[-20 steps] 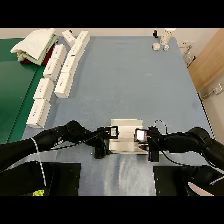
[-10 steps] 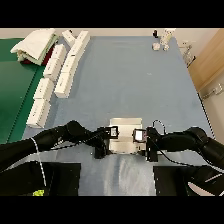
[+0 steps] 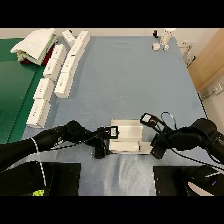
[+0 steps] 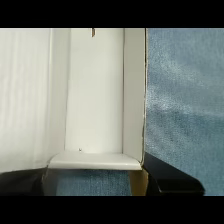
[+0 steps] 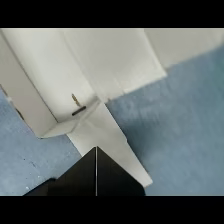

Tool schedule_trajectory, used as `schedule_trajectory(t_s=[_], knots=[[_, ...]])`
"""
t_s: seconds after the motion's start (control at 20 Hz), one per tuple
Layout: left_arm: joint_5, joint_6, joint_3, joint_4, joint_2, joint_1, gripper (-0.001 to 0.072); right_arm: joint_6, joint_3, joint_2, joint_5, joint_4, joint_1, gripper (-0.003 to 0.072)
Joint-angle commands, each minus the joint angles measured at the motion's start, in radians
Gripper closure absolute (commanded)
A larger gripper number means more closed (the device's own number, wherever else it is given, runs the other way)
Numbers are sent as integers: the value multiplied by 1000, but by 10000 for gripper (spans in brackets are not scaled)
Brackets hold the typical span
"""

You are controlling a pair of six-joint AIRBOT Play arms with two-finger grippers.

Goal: Fold the box.

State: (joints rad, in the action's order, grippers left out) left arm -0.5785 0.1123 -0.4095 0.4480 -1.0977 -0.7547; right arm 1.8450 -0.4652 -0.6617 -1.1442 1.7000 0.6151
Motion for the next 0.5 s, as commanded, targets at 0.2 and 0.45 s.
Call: schedule_trajectory(t_s=[0.2, 0.45], knots=[[0, 2, 0, 1, 0, 0, 254, -446, -1, -24, -148, -100, -453, 686], [0, 2, 0, 0, 0, 0, 254, -143, -1, -184, -156, 305, -917, 686]])
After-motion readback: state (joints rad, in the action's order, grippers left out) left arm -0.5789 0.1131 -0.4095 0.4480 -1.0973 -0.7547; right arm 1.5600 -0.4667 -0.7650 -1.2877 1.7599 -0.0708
